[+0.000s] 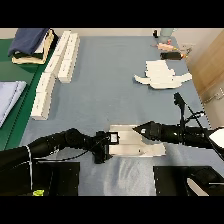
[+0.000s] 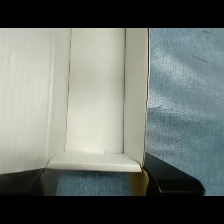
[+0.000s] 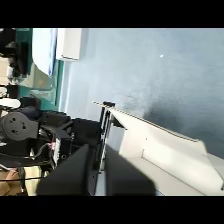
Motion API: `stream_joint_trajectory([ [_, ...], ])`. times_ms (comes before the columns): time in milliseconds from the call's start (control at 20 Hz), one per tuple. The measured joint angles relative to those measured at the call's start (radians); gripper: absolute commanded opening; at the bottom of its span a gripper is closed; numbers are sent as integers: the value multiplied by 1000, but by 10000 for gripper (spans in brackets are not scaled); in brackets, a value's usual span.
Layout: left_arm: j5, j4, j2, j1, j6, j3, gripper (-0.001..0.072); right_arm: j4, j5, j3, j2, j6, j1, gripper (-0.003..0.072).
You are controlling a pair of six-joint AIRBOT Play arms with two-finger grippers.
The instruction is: Fold the box.
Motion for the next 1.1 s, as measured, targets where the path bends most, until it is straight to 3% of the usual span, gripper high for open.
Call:
stream_joint_trajectory([
  [200, 0, 5, 0, -1, -3, 0, 462, -45, 12, 0, -64, -2, 2, 80],
  [700, -1, 7, 0, -1, -8, 0, 461, 22, -120, 13, -481, -309, 80, 82],
  [1100, -1, 8, 0, -1, -4, 0, 461, 23, -179, 35, -595, -466, 88, 82],
])
